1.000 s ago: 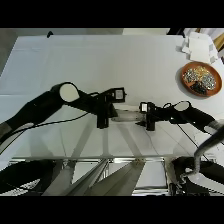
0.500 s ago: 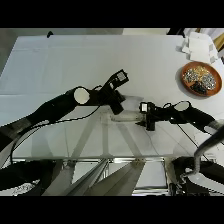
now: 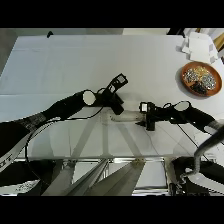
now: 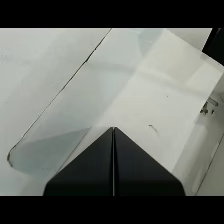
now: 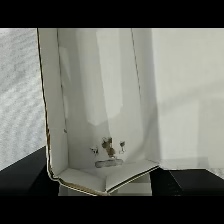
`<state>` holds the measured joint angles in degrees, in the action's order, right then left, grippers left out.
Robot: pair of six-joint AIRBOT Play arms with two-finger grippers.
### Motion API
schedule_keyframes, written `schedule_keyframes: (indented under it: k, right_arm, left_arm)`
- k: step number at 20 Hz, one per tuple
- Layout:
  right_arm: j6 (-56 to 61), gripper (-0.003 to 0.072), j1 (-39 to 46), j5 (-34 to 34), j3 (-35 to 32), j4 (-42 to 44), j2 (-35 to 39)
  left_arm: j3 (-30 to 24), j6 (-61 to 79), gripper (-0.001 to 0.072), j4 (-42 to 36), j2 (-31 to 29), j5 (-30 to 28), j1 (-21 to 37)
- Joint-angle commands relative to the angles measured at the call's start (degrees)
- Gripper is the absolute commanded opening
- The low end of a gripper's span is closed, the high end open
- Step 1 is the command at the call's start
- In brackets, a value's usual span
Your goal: Fold the box and place the chain.
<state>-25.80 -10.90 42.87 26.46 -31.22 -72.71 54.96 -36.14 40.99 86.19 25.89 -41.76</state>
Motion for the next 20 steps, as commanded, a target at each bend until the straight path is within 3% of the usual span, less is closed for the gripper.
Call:
schedule_keyframes:
  k: [1, 4, 7, 9, 11, 18, 20]
  right_arm:
    - [0.0, 0.0395, 0.0, 0.0, 0.0, 0.0, 0.0]
    - [0.0, 0.0395, 0.0, 0.0, 0.0, 0.0, 0.0]
    - [0.0, 0.0395, 0.0, 0.0, 0.0, 0.0, 0.0]
    - [0.0, 0.0395, 0.0, 0.0, 0.0, 0.0, 0.0]
    - [0.0, 0.0395, 0.0, 0.0, 0.0, 0.0, 0.0]
    - [0.0, 0.0395, 0.0, 0.0, 0.0, 0.0, 0.0]
    - [0.0, 0.0395, 0.0, 0.0, 0.0, 0.0, 0.0]
  left_arm:
    - [0.0, -0.1, 0.0003, 3.0, -2.2, 1.1, 0.0]
    - [0.0, -0.2, 0.0004, 15.9, -8.2, 6.5, 0.0]
    - [0.0, -0.2, 0.0007, 29.9, -14.1, 18.1, 0.0]
    - [0.0, -0.1, 0.0007, 34.6, -15.5, 24.4, 0.0]
    - [0.0, 0.0, 0.0007, 34.5, -14.8, 27.4, 0.2]
    - [-0.2, 4.3, 0.0010, 31.3, -7.3, 28.2, 4.5]
    - [-0.9, 8.4, 0.0056, 31.3, -7.1, 29.3, 6.1]
